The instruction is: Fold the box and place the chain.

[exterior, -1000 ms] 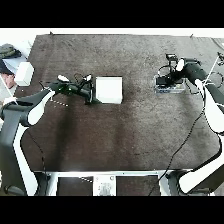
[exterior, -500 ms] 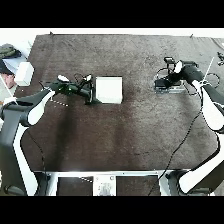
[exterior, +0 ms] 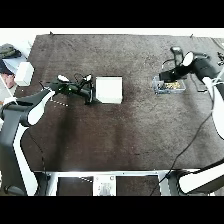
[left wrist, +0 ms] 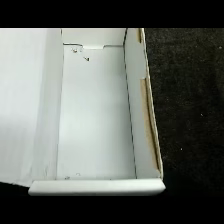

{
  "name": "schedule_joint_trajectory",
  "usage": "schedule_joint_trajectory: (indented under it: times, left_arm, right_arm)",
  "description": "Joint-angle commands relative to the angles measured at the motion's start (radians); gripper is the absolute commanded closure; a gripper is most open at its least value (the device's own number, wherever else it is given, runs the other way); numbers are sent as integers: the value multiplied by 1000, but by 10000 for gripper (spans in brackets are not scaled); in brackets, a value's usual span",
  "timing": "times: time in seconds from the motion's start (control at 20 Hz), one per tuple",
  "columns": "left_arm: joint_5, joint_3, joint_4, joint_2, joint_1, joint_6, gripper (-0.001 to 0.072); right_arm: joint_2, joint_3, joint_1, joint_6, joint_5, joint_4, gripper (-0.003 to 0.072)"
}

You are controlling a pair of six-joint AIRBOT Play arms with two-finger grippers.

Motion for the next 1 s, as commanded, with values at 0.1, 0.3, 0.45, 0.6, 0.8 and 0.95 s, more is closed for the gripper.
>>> schedule_joint_trajectory:
  times: [0.1, 0.3, 0.45, 0.6, 0.8, 0.95]
  left_arm:
    - [0, 0, 0, 0, 1, 0, 305]
    - [0, 0, 0, 0, 1, 0, 305]
    - [0, 0, 0, 0, 1, 0, 305]
    - [0, 0, 0, 0, 1, 0, 305]
    - [0, 0, 0, 0, 1, 0, 306]
    - [0, 0, 0, 0, 1, 0, 305]
  right_arm:
    - [279, 1, 1, -66, -15, 73, 700]
    - [502, 1, 39, -156, -171, 232, 701]
    - [603, 1, 140, -179, -264, 249, 701]
    - [625, 1, 284, -183, -310, 248, 701]
    - [578, 0, 478, -205, -378, 245, 701]
    - [498, 0, 589, -205, -395, 245, 701]
